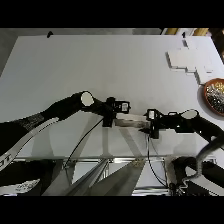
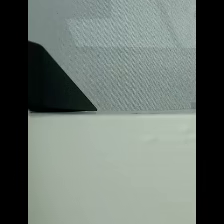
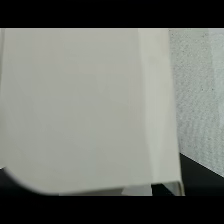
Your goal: Fold the box and place the chain.
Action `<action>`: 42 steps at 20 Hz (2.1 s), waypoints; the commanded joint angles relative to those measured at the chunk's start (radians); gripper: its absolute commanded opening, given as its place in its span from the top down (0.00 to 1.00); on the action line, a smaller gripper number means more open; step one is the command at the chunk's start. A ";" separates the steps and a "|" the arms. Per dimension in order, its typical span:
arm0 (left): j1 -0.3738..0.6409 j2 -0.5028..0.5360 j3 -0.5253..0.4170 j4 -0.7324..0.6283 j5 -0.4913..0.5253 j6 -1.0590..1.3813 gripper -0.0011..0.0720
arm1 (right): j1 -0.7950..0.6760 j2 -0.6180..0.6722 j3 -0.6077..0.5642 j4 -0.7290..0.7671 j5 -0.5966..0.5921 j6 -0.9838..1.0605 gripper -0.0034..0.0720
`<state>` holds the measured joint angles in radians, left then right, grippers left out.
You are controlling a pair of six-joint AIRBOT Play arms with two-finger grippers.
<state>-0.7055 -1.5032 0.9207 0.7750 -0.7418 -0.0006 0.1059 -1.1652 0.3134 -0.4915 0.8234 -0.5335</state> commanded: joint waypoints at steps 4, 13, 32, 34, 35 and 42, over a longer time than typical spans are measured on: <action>0.000 0.000 0.000 0.000 0.001 0.000 0.97 | 0.000 -0.001 -0.001 -0.008 -0.004 0.001 0.42; 0.000 0.000 0.000 0.000 0.001 0.000 0.97 | 0.000 -0.001 -0.001 -0.008 -0.003 0.001 0.42; 0.016 0.047 0.000 0.013 -0.019 -0.028 0.28 | 0.000 -0.001 -0.001 -0.008 -0.003 0.001 0.42; 0.032 0.082 0.000 0.071 -0.048 -0.084 0.28 | 0.000 -0.001 -0.001 -0.008 -0.001 0.001 0.42; 0.040 0.105 0.000 0.120 -0.074 -0.125 0.29 | 0.000 -0.001 -0.001 -0.008 -0.001 0.001 0.42; 0.026 0.264 0.000 0.275 -0.316 -0.277 0.98 | 0.000 -0.001 -0.001 -0.008 -0.001 0.001 0.42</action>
<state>-0.6727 -1.2915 0.9195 1.0237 -0.9680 -0.2321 0.1059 -1.1656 0.3130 -0.5003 0.8207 -0.5323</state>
